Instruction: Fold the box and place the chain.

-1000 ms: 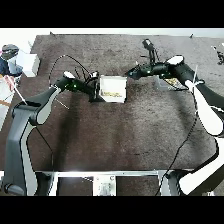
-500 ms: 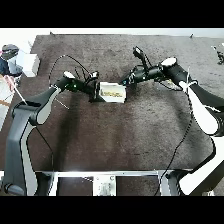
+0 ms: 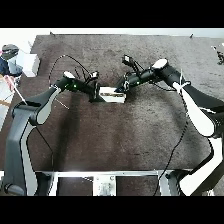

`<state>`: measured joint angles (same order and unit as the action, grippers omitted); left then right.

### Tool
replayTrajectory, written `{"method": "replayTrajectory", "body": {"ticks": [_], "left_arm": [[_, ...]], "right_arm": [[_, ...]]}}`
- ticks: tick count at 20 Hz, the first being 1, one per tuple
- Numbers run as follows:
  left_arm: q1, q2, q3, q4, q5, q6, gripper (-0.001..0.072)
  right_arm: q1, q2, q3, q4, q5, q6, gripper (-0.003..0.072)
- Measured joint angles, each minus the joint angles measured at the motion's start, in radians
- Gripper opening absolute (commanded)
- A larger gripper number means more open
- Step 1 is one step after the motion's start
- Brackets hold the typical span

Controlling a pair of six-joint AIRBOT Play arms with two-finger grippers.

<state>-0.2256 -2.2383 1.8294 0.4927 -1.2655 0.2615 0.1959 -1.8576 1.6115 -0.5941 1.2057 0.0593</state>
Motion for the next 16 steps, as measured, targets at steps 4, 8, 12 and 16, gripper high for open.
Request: {"method": "replayTrajectory", "body": {"ticks": [4,8,12,16], "left_arm": [[0.000,0.000,0.000,0.000,0.000,0.000,0.0415],[0.000,0.000,0.000,0.000,0.000,0.000,0.0415],[0.000,0.000,0.000,0.000,0.000,0.000,0.0415],[0.000,0.000,0.000,0.000,0.000,0.000,0.0415]], "right_arm": [[0.015,0.000,0.000,-0.024,-0.018,-0.010,0.0366],[0.042,0.000,0.000,-0.079,-0.074,-0.014,0.0367],[0.049,0.000,0.000,-0.111,-0.153,-0.015,0.0364],[0.051,0.007,0.000,-0.118,-0.172,-0.015,0.0363]]}}
